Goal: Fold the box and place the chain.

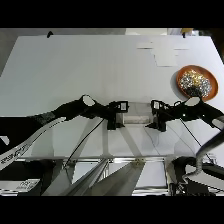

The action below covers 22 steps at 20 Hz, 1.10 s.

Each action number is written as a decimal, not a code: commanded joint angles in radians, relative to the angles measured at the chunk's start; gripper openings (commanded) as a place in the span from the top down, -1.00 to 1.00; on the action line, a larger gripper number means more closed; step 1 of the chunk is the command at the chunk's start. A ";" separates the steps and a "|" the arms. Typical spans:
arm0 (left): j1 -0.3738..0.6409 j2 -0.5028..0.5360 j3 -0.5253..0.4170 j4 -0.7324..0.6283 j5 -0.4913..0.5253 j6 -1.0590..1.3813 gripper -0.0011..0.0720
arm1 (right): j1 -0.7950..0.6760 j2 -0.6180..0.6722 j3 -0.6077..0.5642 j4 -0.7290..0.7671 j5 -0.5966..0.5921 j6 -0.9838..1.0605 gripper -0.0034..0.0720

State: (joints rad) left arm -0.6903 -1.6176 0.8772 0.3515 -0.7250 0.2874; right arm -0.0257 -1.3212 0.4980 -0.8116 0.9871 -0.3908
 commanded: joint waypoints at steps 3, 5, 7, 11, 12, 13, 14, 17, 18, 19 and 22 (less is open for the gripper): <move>-0.017 -0.001 0.000 -0.046 0.003 0.034 -0.93 | 0.001 0.000 0.000 0.000 0.000 0.000 -0.50; -0.028 -0.008 0.000 -0.074 0.004 0.072 -0.93 | 0.001 0.000 0.000 0.000 0.000 0.000 -0.50; -0.028 -0.021 0.000 -0.087 0.003 0.079 -0.92 | 0.001 0.000 0.000 0.000 0.000 0.000 -0.50; -0.028 -0.021 0.000 -0.091 0.003 0.079 -0.10 | 0.001 0.000 0.000 0.000 0.000 0.000 -0.50; -0.028 -0.021 0.000 -0.092 0.003 0.079 0.04 | 0.001 0.000 0.000 0.000 0.000 0.000 -0.50; -0.028 -0.021 0.000 -0.092 0.003 0.079 0.06 | 0.001 0.000 0.000 0.000 0.000 0.000 -0.50; -0.028 -0.021 0.000 -0.092 0.003 0.079 0.06 | 0.001 0.000 0.000 0.000 0.000 0.000 -0.50; -0.028 -0.021 0.000 -0.089 0.003 0.079 0.06 | 0.001 0.000 0.000 0.000 0.000 0.000 -0.50; -0.028 -0.021 0.000 -0.090 0.003 0.079 0.06 | 0.001 0.000 0.000 0.000 0.000 0.000 -0.50; -0.028 -0.021 0.000 -0.090 0.003 0.079 0.06 | 0.001 0.000 0.000 0.000 0.000 0.000 -0.50; -0.028 -0.021 0.000 -0.090 0.003 0.079 0.06 | 0.001 0.000 0.000 0.000 0.000 0.000 -0.50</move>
